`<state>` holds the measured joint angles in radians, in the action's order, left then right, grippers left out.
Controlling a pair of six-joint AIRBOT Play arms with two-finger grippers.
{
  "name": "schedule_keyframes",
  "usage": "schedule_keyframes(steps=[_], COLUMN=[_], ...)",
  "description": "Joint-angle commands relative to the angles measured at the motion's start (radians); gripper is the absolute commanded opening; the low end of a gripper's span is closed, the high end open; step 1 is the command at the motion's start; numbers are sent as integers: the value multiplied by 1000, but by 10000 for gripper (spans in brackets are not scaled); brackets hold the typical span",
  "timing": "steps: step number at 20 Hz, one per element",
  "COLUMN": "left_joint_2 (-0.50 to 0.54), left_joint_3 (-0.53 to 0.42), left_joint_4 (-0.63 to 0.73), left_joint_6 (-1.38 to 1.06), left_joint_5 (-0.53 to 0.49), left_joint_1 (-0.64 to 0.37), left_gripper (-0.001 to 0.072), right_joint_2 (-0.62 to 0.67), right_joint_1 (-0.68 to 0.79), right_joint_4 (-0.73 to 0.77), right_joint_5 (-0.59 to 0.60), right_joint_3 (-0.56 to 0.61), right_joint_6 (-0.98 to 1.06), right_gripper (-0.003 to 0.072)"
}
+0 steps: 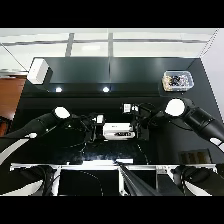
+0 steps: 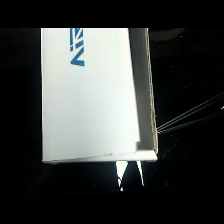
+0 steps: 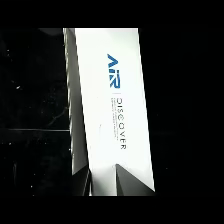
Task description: Fold the box and place the chain.
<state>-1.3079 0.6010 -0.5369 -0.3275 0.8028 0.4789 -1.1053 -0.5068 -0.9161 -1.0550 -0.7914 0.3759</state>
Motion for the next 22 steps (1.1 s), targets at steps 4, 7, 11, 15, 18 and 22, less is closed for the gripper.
schedule_keyframes(steps=[4, 7, 11, 15, 18, 22], left_joint_2=[-1, -1, -1, -1, -1, -1], left_joint_3=[0, 0, 0, 0, 0, 0], left_joint_4=[-1, -1, -1, -1, -1, -1], left_joint_6=[-1, -1, -1, -1, -1, -1], left_joint_5=[1, 1, 1, 1, 1, 1], left_joint_1=[0, 0, 0, 0, 0, 0], left_gripper=[292, 292, 292, 292, 292, 292], right_joint_2=[-1, -1, -1, -2, -16, -43], right_joint_1=[-2, -12, -31, -31, -31, -31], right_joint_4=[-1, -2, -16, -31, -31, -30], right_joint_5=[-14, -14, -9, -1, 4, 1], right_joint_3=[1, 1, 1, 1, 1, 1], right_joint_6=[37, 52, 63, 77, 88, 130], right_gripper=[160, 202, 211, 211, 211, 211])
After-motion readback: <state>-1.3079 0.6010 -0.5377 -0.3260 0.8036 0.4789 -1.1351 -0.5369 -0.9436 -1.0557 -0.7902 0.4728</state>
